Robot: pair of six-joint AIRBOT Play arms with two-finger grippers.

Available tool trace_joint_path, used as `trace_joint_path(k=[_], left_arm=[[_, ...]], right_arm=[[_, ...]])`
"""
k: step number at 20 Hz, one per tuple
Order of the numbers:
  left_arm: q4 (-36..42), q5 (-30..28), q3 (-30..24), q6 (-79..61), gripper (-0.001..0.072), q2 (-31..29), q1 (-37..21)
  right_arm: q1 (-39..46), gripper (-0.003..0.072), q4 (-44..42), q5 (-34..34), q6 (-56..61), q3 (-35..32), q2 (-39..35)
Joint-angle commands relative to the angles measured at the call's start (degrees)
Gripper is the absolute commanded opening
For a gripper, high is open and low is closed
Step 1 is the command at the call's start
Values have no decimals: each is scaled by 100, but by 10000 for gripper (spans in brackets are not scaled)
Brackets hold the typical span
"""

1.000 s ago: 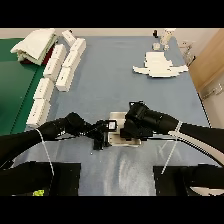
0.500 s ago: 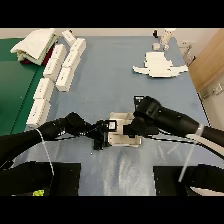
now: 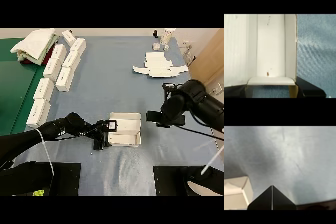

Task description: Fold the box.

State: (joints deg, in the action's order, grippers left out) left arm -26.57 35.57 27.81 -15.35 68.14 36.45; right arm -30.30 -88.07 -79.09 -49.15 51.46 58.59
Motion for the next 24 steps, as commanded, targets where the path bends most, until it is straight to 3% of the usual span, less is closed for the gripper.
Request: trace_joint_path(k=[1, 4, 7, 10, 13, 18, 20, 24], left_arm=[[-2, -2, 2, -2, 462, 0, 0], [-2, -2, 2, -2, 462, 0, 0], [-2, -2, 2, -2, 461, 0, 0], [-2, -2, 2, -2, 462, 0, 0], [-2, -2, 2, -2, 462, 0, 0], [-2, -2, 2, -2, 462, 0, 0], [-2, -2, 2, -2, 462, 0, 0], [-2, -4, 2, -2, 462, 0, 0]], right_arm=[[1471, 0, -2400, 1228, -2131, -177, 437], [2286, 0, -4918, 1390, -4162, -157, 1237], [2424, -1, -5949, 1036, -5272, -20, 2085], [2411, -1, -6782, -48, -6430, 236, 2870], [2345, -1, -6666, -796, -6907, 280, 3062], [1882, -1, -6083, -590, -7646, 271, 2833], [1523, 0, -5949, -24, -7882, 162, 2496], [531, 0, -5112, 2120, -7995, -450, 1281]])
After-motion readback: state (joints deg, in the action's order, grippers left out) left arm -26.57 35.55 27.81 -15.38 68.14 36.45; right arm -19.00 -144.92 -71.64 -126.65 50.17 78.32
